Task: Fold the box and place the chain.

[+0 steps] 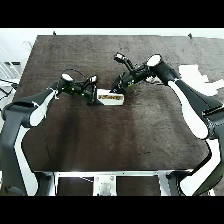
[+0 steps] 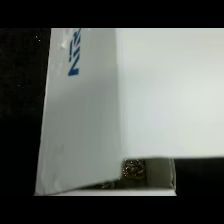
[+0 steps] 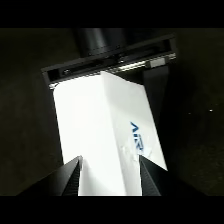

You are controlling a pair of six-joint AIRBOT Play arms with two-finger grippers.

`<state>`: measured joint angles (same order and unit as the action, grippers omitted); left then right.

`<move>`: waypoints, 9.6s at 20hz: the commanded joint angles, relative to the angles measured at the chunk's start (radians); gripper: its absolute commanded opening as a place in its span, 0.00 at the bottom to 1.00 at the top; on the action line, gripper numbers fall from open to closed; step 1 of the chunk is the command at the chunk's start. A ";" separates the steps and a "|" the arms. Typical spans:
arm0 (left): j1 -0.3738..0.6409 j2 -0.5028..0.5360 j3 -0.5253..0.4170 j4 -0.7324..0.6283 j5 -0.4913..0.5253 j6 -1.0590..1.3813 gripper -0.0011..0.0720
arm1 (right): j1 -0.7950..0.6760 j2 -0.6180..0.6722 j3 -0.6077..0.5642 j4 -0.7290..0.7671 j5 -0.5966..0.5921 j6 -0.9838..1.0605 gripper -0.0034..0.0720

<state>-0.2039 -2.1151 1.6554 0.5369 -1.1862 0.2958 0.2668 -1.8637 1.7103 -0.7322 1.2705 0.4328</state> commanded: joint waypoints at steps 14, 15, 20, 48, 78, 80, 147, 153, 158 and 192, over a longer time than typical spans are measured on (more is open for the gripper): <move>0.000 0.000 0.000 0.000 0.000 0.000 0.42 | -0.003 -0.063 0.003 0.010 -0.026 -0.052 0.62; 0.000 0.000 0.000 0.000 0.000 0.000 0.42 | -0.003 -0.063 0.003 0.010 -0.032 -0.052 0.62; 0.000 0.000 0.000 0.000 0.000 0.000 0.42 | -0.003 -0.061 0.013 0.011 -0.040 -0.052 0.59; 0.000 0.000 0.000 0.000 0.000 0.000 0.42 | 0.000 -0.062 0.003 -0.004 -0.013 -0.040 0.21; 0.000 0.000 0.000 0.000 0.000 0.000 0.42 | -0.028 -0.068 -0.140 0.163 -0.047 -0.031 0.07; 0.000 0.000 0.000 0.000 0.000 0.000 0.42 | -0.013 -0.076 -0.152 0.085 -0.048 0.032 0.07; 0.642 0.211 -0.070 -0.028 0.751 -0.709 0.04 | -0.293 1.273 -1.416 0.227 -0.863 0.009 0.07; 0.642 0.143 -0.056 0.029 0.767 -0.706 0.04 | -0.293 1.272 -1.416 0.227 -0.863 0.032 0.07; 0.655 0.110 -0.052 0.030 0.745 -0.706 0.04 | -0.293 1.272 -1.416 0.227 -0.862 0.039 0.07; 0.676 0.478 -0.025 -0.060 0.216 -0.586 0.03 | -0.293 1.272 -1.413 0.227 -0.918 0.061 0.07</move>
<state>0.4725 -1.7336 1.6348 0.5968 -0.7761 -0.3363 -0.0273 -0.5915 0.2958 -0.5053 0.3706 0.4942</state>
